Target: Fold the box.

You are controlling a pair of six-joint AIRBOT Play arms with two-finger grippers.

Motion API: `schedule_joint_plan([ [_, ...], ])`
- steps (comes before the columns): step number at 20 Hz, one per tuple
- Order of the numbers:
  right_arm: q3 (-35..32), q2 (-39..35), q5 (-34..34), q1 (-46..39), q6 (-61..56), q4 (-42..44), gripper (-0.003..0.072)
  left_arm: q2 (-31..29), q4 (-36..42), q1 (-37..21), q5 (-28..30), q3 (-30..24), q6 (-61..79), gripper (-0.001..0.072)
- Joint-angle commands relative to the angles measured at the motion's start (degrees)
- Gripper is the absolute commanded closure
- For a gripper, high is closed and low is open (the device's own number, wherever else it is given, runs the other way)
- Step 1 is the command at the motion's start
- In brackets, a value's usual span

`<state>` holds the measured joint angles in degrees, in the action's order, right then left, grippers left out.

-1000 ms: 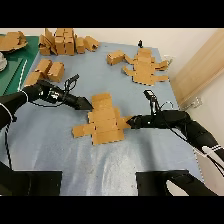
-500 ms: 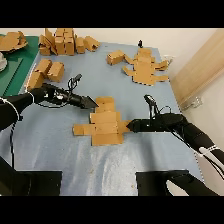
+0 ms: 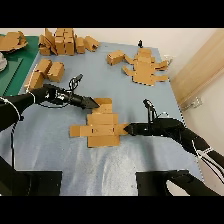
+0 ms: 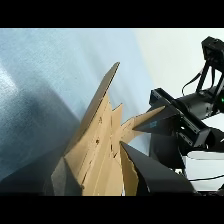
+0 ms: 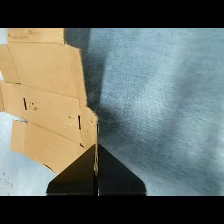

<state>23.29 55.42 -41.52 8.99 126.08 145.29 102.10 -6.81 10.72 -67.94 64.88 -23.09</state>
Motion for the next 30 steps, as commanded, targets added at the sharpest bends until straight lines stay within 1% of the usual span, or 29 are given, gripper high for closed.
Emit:
schedule_joint_plan([
  [1,-0.3,1.1,0.5,0.1,2.5,3.1,0.0692,0.0,-1.4,0.3,-0.2,0.0,-0.6,0.0262],
  [4,-0.3,1.7,0.6,0.0,2.8,3.0,0.0692,0.0,-3.2,1.5,-0.1,0.0,-0.5,0.0263],
  [5,-0.3,1.8,0.6,0.0,3.0,3.0,0.0692,0.0,-4.0,1.8,0.1,0.1,-0.4,0.0289],
  [6,-0.3,1.8,0.6,0.0,3.0,3.0,0.0692,0.0,-5.1,1.9,-0.1,0.1,-0.3,0.0455],
  [7,-0.3,1.9,0.6,0.0,3.0,3.0,0.0692,0.0,-5.8,1.9,0.0,0.1,-0.3,0.052],
  [12,-0.3,2.5,0.5,0.0,3.0,3.0,0.0692,0.0,-5.8,1.9,0.5,0.1,0.0,0.052],
  [13,-0.3,2.5,0.5,0.0,3.0,3.0,0.0692,0.0,-5.9,1.9,0.4,0.1,0.2,0.0547],
  [20,-0.3,2.5,0.6,0.0,3.0,3.0,0.0691,0.0,-5.8,1.9,0.7,0.1,1.3,0.0548],
  [21,-0.3,2.5,0.6,0.0,3.0,3.0,0.0691,0.0,-5.8,1.9,0.7,0.1,1.6,0.0559],
  [22,-0.3,2.5,0.6,0.0,3.0,3.0,0.069,0.0,-5.8,1.9,0.7,0.1,2.2,0.0695],
  [26,-0.3,2.4,1.3,0.0,3.0,3.0,0.0682,0.0,-5.8,1.8,0.7,0.2,4.3,0.0698],
  [27,-0.1,2.4,1.7,0.0,3.0,2.8,0.0574,0.0,-5.8,1.7,0.7,0.4,4.7,0.0698],
  [28,0.2,2.4,2.3,0.0,2.9,2.3,0.0359,0.0,-5.8,1.6,0.7,0.9,5.9,0.0697],
  [29,0.9,2.4,2.9,-0.2,2.9,1.8,0.0237,0.0,-5.8,1.7,0.7,1.5,6.3,0.0698],
  [30,1.9,2.4,3.7,-0.2,2.5,1.0,0.0238,0.0,-5.6,1.8,0.0,2.4,7.0,0.0697],
])
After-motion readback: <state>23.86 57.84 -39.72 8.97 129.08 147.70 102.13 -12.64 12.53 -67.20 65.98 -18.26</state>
